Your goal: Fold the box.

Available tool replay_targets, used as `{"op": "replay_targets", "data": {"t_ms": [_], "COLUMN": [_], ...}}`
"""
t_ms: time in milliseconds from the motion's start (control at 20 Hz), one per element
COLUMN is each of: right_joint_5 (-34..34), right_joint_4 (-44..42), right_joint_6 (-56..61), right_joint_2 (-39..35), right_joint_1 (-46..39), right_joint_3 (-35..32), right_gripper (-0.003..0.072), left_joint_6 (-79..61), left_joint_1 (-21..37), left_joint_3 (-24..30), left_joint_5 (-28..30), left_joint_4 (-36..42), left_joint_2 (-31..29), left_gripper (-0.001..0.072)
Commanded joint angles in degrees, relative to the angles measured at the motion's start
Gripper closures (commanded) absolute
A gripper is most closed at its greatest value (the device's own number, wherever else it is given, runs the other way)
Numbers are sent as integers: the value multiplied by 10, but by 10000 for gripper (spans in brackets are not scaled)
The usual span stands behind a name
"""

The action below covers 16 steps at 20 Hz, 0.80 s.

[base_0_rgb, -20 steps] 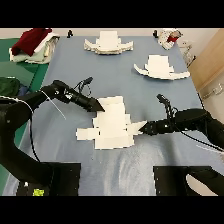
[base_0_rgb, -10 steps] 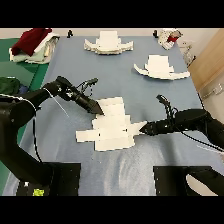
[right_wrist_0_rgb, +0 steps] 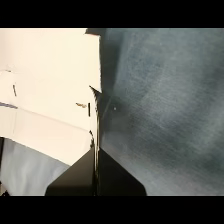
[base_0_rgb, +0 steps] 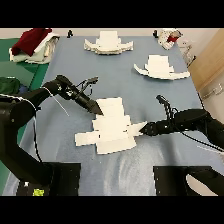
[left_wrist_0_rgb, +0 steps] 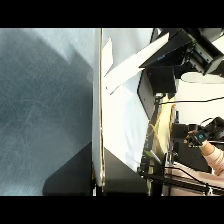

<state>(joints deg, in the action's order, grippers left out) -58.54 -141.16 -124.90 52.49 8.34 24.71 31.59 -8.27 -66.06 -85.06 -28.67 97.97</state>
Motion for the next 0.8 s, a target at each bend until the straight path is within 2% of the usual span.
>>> {"op": "replay_targets", "data": {"t_ms": [0,200,250,300,400,500,750], "right_joint_5": [1,7,9,13,30,52,63], "right_joint_4": [0,3,9,24,77,154,340], "right_joint_6": [0,0,0,0,11,71,246], "right_joint_2": [0,0,0,-1,0,-1,0], "right_joint_1": [0,0,0,0,-1,-1,-1], "right_joint_3": [0,0,2,6,21,45,89], "right_gripper": [680,659,549,390,371,371,371], "left_joint_6": [-10,-7,-10,-22,-76,-119,-208], "left_joint_1": [0,0,0,0,0,-3,-26], "left_joint_3": [-1,-1,-1,-1,-1,0,2], "left_joint_5": [-9,-11,-7,-4,-2,16,68], "left_joint_4": [-1,0,0,0,7,7,4], "left_joint_2": [0,0,0,0,-3,-21,-99], "left_gripper": [694,694,694,695,697,699,700]}}
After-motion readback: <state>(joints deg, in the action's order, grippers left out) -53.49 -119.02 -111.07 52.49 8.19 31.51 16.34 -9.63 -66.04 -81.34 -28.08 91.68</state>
